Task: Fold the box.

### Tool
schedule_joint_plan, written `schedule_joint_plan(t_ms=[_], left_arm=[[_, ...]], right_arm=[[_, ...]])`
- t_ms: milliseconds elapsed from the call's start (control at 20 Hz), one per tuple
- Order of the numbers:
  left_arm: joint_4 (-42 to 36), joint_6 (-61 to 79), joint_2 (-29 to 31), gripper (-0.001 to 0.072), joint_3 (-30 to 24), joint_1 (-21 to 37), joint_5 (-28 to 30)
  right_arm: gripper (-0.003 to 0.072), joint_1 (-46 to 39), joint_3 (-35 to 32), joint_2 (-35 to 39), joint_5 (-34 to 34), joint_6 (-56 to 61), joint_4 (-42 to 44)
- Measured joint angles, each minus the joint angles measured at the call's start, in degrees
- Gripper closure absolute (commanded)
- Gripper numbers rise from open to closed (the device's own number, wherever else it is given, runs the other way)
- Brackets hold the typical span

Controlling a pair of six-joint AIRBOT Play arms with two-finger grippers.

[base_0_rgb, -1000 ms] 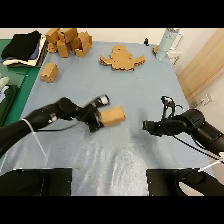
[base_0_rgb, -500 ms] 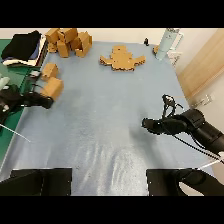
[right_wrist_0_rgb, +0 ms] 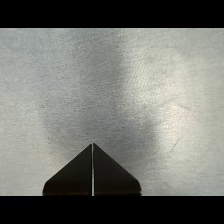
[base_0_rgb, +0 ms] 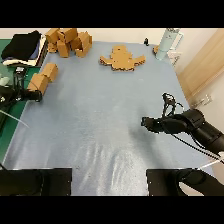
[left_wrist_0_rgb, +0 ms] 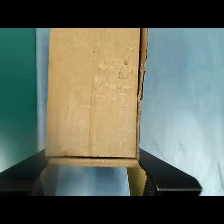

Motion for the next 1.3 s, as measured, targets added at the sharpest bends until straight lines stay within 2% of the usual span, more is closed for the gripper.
schedule_joint_plan(t_ms=[250, 450, 650, 950, 1000, 1050, 1100, 1300], left_arm=[[-1.03, -1.07, -10.67, 0.0243, 11.19, -4.74, 0.31], [-1.18, -3.30, -16.48, 0.0243, 18.16, -6.29, 0.35], [-1.20, -3.72, -18.67, 0.0243, 20.76, -6.49, 0.48], [-1.18, -3.96, -19.41, 0.0242, 21.57, -6.67, 0.35], [-1.18, -4.11, -19.43, 0.0192, 21.64, -6.67, 0.37], [-1.16, -4.13, -19.43, 0.0060, 21.68, -6.64, 0.35], [-1.18, -4.22, -19.47, 0.0015, 21.68, -6.60, 0.28], [-1.11, -4.70, -19.37, 0.0014, 21.70, -6.38, -1.46]], right_arm=[[0.0673, 0.00, 0.00, 0.00, 0.57, 0.02, 0.00], [0.0673, 0.00, 0.00, 0.00, 0.79, 0.02, 0.00], [0.0673, 0.00, 0.00, 0.00, 0.90, 0.02, 0.13], [0.0673, 0.04, 0.00, 0.00, 0.92, 0.02, 0.20], [0.0673, 0.02, 0.00, 0.00, 0.90, 0.02, 0.17], [0.0673, 0.02, 0.00, 0.00, 0.90, 0.02, 0.15], [0.0673, 0.02, 0.00, 0.00, 0.90, 0.02, 0.17], [0.0673, 0.02, 0.00, 0.00, 0.92, 0.02, 0.15]])
